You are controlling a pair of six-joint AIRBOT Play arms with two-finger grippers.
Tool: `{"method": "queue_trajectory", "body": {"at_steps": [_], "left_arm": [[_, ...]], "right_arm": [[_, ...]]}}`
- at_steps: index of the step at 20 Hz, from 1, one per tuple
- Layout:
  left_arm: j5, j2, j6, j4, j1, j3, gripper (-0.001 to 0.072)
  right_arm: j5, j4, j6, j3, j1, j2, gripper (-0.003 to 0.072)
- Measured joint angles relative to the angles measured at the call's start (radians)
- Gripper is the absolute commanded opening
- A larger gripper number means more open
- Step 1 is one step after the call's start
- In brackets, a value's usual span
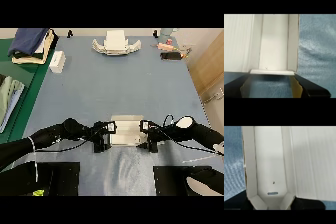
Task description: Fold the box.
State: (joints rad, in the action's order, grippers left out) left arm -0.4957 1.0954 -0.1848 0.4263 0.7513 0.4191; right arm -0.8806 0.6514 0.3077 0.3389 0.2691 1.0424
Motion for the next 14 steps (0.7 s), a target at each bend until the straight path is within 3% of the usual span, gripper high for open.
{"method": "queue_trajectory", "body": {"at_steps": [14], "left_arm": [[0.022,0.051,-0.034,-0.063,0.034,0.023,0.0700]], "right_arm": [[0.000,0.000,0.000,0.000,0.000,0.000,0.0521]]}}
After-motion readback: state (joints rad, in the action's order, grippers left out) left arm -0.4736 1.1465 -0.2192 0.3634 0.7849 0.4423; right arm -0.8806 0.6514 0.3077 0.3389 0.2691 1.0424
